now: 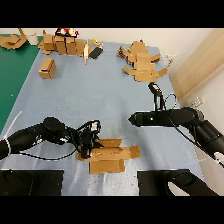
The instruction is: Fold the box.
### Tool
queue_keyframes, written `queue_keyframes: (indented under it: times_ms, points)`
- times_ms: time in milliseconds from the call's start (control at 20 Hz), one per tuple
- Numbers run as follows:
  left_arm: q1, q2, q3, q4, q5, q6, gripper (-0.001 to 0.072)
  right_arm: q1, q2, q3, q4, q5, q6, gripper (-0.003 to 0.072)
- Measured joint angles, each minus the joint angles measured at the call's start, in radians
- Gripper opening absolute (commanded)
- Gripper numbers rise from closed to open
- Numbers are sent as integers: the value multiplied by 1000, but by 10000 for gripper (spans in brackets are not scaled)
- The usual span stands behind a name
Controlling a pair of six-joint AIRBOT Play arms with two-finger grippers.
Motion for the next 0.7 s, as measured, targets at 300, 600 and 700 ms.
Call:
queue_keyframes:
  times_ms: [300, 600, 700]
  points:
    - [0, 0, 0, 1, 2, 0, 12, 0, 0, 0, 0, 0, 0, 2]
    - [0, 0, 0, 2, 2, -1, 12, 10, 0, 0, -10, 0, -9, 0]
    - [0, 0, 0, 2, 2, -1, 12, 47, 6, 0, -66, -1, 11, -1]
